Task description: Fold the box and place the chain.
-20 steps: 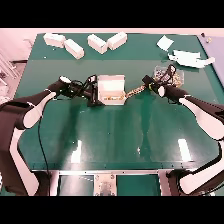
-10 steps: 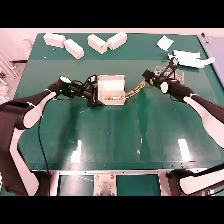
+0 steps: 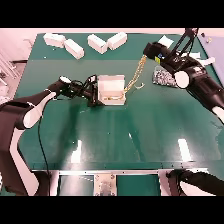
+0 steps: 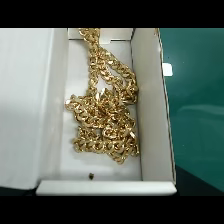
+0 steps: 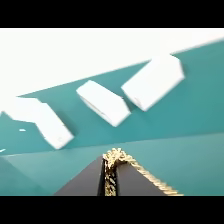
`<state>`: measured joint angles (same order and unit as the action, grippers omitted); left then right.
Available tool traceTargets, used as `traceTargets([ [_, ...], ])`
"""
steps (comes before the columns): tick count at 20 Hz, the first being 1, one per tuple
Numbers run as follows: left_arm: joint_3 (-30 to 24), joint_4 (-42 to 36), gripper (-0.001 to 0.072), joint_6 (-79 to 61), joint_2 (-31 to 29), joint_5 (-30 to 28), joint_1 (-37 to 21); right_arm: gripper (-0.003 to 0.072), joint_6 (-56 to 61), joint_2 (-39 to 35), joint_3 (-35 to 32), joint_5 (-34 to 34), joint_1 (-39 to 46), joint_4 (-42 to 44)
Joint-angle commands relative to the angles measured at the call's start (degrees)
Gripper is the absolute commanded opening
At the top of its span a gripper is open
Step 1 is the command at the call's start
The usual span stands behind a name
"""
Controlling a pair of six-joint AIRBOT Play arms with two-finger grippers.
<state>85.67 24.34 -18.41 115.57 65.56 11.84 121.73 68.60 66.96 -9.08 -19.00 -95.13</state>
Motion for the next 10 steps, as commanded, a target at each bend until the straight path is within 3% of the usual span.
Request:
traceTargets([
  [1,-0.02,0.02,0.0627,0.0,-0.04,-0.04,-0.04,-0.0004,-3.56,-5.29,0.07,-0.2,-6.25,-0.5],
  [10,-0.02,0.02,0.0628,0.0,-0.04,-0.04,-0.04,-0.0003,-3.48,1.03,-1.29,-6.05,-15.34,-0.24],
])
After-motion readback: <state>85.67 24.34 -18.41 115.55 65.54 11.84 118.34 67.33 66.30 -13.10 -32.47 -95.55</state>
